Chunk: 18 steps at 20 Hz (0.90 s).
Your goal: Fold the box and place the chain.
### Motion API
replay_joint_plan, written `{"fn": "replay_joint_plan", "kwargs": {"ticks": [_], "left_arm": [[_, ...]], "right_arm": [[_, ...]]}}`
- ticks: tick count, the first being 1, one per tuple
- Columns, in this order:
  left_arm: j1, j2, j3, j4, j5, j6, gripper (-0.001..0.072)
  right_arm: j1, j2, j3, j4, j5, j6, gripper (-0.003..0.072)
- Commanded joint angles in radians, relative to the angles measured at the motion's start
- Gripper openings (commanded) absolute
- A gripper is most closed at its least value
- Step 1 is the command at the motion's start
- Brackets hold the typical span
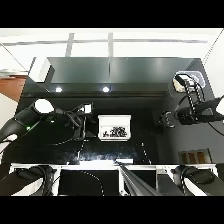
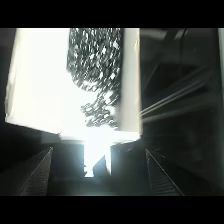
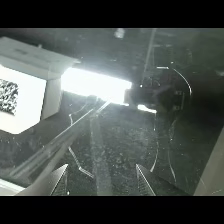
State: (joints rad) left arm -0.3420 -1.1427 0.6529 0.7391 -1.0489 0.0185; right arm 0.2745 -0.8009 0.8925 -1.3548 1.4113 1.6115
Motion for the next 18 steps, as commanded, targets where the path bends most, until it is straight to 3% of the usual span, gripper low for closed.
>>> {"fn": "replay_joint_plan", "kwargs": {"ticks": [1, 3, 7, 18], "left_arm": [[0.002, -0.072, -0.004, -0.022, 0.048, 0.096, 0.0711], [0.000, -0.119, -0.004, -0.095, 0.042, 0.170, 0.0711], [0.014, -0.175, -0.004, -0.091, 0.044, 0.180, 0.0711], [-0.006, -0.176, -0.019, -0.095, 0.053, 0.180, 0.0713]], "right_arm": [[0.000, 0.000, 0.000, -0.008, -0.009, 0.020, 0.0502], [0.000, 0.000, 0.000, -0.008, -0.009, 0.020, 0.0502], [0.000, 0.000, 0.000, -0.008, -0.009, 0.019, 0.0502], [0.000, 0.000, 0.000, -0.008, -0.040, 0.019, 0.0502]]}}
